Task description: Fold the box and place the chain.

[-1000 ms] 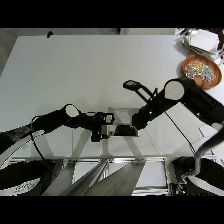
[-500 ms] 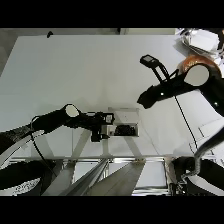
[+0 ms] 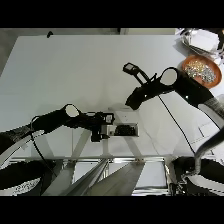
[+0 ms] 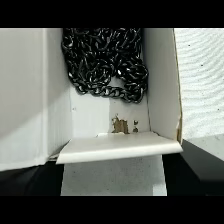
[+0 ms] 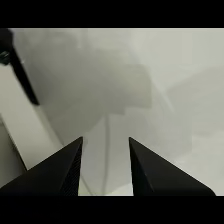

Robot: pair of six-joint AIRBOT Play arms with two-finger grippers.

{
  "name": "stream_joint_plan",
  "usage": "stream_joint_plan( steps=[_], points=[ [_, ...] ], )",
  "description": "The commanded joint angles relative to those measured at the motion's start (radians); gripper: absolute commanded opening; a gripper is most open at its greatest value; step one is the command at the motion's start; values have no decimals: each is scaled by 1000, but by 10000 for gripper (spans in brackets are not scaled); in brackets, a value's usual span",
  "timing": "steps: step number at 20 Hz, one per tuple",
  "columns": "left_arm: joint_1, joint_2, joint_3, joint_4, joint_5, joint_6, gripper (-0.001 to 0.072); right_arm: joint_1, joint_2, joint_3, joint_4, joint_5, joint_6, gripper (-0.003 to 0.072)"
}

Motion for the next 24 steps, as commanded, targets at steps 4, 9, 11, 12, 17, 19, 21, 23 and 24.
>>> stream_joint_plan(
  steps=[4, 9, 11, 12, 17, 19, 21, 23, 24],
  points=[
    [1, 1, 0, 0, 0, 0, 256, 79, 41, -2, 3, 106, -141, 339],
    [1, 1, 0, 0, 0, 0, 256, 151, 108, -51, -9, 156, -195, 339],
    [1, 1, 0, 0, 0, 0, 256, 187, 117, -52, -9, 154, -195, 339],
    [1, 1, 0, 0, 0, 0, 256, 203, 118, -52, -11, 153, -196, 339],
    [1, 1, 0, 0, 0, 0, 256, 259, 118, -53, -89, 149, -191, 406],
    [1, 1, 0, 0, 0, 0, 256, 279, 118, -53, -92, 147, -191, 458],
    [1, 1, 0, 0, 0, 0, 256, 296, 118, -53, -134, 127, -190, 458],
    [1, 1, 0, 0, 0, 0, 256, 298, 118, -63, -164, 95, -175, 458],
    [1, 1, 0, 0, 0, 0, 256, 298, 118, -69, -179, 84, -159, 457]
  ],
)
